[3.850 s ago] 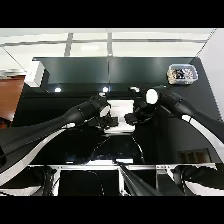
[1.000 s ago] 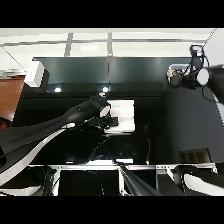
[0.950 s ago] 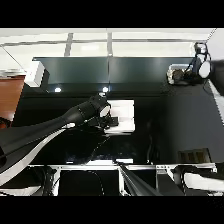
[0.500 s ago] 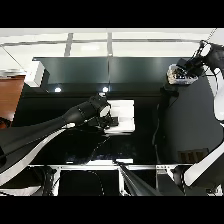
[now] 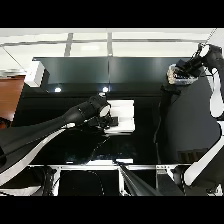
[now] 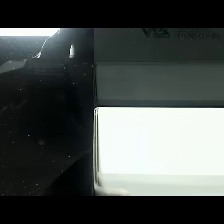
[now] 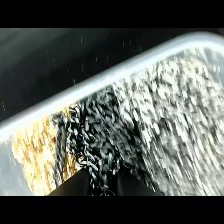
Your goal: Fold the box and place the chain.
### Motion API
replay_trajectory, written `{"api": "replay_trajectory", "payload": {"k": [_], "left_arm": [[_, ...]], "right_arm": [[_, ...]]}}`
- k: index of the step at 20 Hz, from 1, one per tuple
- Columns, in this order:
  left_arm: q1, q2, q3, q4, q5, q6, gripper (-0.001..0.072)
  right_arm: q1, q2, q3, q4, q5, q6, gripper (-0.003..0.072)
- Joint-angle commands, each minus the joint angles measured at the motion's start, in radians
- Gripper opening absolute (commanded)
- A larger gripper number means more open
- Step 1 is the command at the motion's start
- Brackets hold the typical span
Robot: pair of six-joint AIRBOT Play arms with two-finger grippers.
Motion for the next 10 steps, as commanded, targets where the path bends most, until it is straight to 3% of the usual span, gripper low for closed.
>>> {"api": "replay_trajectory", "payload": {"k": [1,4,10], "left_arm": [[0.0,-0.001,0.0,-0.008,0.002,0.0,0.0027],[0.0,-0.001,0.0,-0.007,0.003,0.0,0.0026],[0.0,-0.001,0.0,-0.009,0.003,0.0,0.0026]], "right_arm": [[-0.002,0.101,0.005,-0.013,0.015,-0.122,0.0013],[-0.002,0.269,0.005,-0.021,0.061,-0.233,0.0013],[-0.004,0.599,0.004,0.162,0.062,-0.328,0.0011]]}}
